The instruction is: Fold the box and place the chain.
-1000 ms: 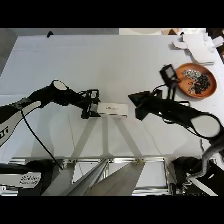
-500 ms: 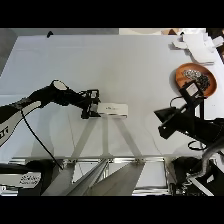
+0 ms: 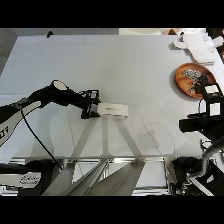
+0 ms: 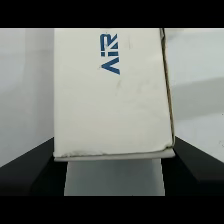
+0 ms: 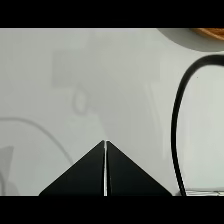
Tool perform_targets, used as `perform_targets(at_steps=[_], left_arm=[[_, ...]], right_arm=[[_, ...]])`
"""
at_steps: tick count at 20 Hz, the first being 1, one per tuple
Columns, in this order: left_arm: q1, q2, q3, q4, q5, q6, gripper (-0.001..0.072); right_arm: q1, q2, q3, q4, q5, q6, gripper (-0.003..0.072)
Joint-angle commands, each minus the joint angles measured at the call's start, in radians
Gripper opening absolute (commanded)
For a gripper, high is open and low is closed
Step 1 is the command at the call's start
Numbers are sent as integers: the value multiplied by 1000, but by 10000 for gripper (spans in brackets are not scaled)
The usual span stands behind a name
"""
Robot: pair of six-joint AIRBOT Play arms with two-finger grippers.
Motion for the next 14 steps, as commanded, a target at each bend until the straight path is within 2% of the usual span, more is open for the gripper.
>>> perform_targets(at_steps=[1,3,4,5,10,14], left_arm=[[-1,0,1,-12,-12,0,340],[-1,0,1,-12,-11,0,329],[-2,1,1,-12,-4,0,210],[-1,2,1,-11,-1,0,1],[1,90,1,88,0,-32,10],[1,255,1,231,6,-312,9]], right_arm=[[0,1,0,-43,-23,71,10],[0,1,0,-43,-27,71,10],[0,1,0,-43,-33,71,10],[0,1,0,-43,-42,71,10],[0,1,0,-43,-71,71,10],[0,1,0,-41,-71,71,10]])
